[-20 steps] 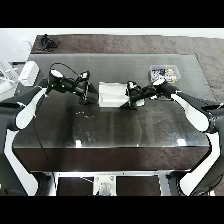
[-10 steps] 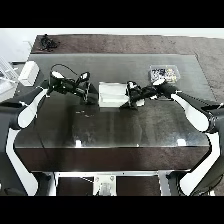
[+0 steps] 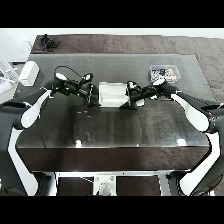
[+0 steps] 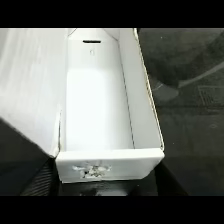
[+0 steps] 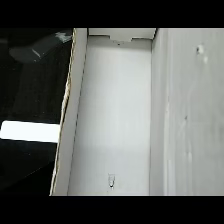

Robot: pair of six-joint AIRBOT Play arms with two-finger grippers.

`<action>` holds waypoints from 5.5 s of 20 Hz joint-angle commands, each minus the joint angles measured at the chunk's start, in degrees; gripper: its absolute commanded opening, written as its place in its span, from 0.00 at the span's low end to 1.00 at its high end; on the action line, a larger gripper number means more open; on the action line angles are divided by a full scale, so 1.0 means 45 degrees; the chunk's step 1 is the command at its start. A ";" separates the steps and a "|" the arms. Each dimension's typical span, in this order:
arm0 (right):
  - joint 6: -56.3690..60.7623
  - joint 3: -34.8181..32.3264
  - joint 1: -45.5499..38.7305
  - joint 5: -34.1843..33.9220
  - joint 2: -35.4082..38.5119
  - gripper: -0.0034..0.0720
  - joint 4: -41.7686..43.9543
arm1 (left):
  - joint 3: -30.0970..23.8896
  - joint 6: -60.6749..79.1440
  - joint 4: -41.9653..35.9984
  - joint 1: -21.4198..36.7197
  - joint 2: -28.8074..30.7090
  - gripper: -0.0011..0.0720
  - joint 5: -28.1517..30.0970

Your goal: Fold the box and place the chain.

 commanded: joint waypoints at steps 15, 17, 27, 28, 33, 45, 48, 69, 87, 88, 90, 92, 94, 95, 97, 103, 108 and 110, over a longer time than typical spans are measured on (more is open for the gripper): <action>-0.0010 0.0000 0.0005 0.0005 0.0010 0.80 -0.0005 | 0.0058 0.0107 -0.0219 -0.0486 -0.0423 1.00 0.1632; -0.0010 0.0000 0.0005 0.0005 0.0010 0.80 -0.0005 | 0.0063 0.0117 -0.0345 -0.0486 -0.0520 1.00 0.1579; -0.0010 0.0000 0.0005 0.0005 0.0010 0.80 -0.0005 | 0.0058 0.0112 -0.0471 -0.0515 -0.0588 0.52 0.1603; -0.0010 0.0000 0.0005 0.0005 0.0010 0.80 -0.0005 | 0.0058 0.0107 -0.0471 -0.0515 -0.0588 0.52 0.1622; -0.0010 0.0000 0.0005 0.0005 0.0010 0.80 -0.0005 | 0.0063 0.0102 -0.0476 -0.0500 -0.0583 0.52 0.1695; -0.0010 0.0000 0.0000 0.0005 0.0010 0.80 -0.0005 | 0.0063 0.0102 -0.0476 -0.0500 -0.0583 0.52 0.1705; -0.0010 0.0000 0.0005 0.0005 0.0010 0.80 -0.0005 | 0.0063 0.0102 -0.0481 -0.0500 -0.0583 0.52 0.1700; 0.0384 0.0389 -0.1749 0.0005 0.0622 1.00 -0.1350 | 0.0058 0.0102 -0.0471 -0.0500 -0.0583 0.52 0.1807; 0.2866 0.0355 -0.0427 -0.0699 0.2215 0.06 0.2618 | 0.0058 0.0097 -0.0471 -0.0500 -0.0583 0.52 0.1802; 0.2866 0.0408 -0.0359 -0.1064 0.2001 0.06 0.2613 | 0.0058 0.0097 -0.0471 -0.0500 -0.0583 0.52 0.1797; 0.2871 0.0699 -0.0282 -0.1520 0.1477 0.06 0.2569 | 0.0058 0.0097 -0.0471 -0.0500 -0.0583 0.52 0.1797; 0.3002 0.1137 -0.0282 -0.1724 0.0894 0.06 0.2526 | 0.0058 0.0097 -0.0471 -0.0500 -0.0583 0.52 0.1797; 0.3483 0.1613 -0.0267 -0.1914 0.0364 0.06 0.1967 | 0.0058 0.0097 -0.0471 -0.0500 -0.0583 0.52 0.1797; 0.3842 0.1846 -0.0257 -0.1919 0.0155 0.06 0.1404 | 0.0058 0.0097 -0.0471 -0.0500 -0.0583 0.52 0.1802; 0.4289 0.2084 -0.0170 -0.1923 -0.0005 0.06 0.0194 | 0.0058 0.0097 -0.0471 -0.0500 -0.0583 0.52 0.1797; 0.4333 0.2419 0.0029 -0.1768 0.0049 0.06 -0.1190 | 0.0058 0.0097 -0.0471 -0.0500 -0.0583 0.52 0.1802; 0.4736 0.2963 0.0000 -0.1763 0.1700 0.05 -0.0996 | 0.0058 0.0087 -0.0471 -0.0500 -0.0583 0.52 0.1807; 0.5790 0.2725 -0.0063 -0.1763 0.2890 0.05 -0.2103 | 0.0058 0.0087 -0.0466 -0.0500 -0.0583 0.52 0.1802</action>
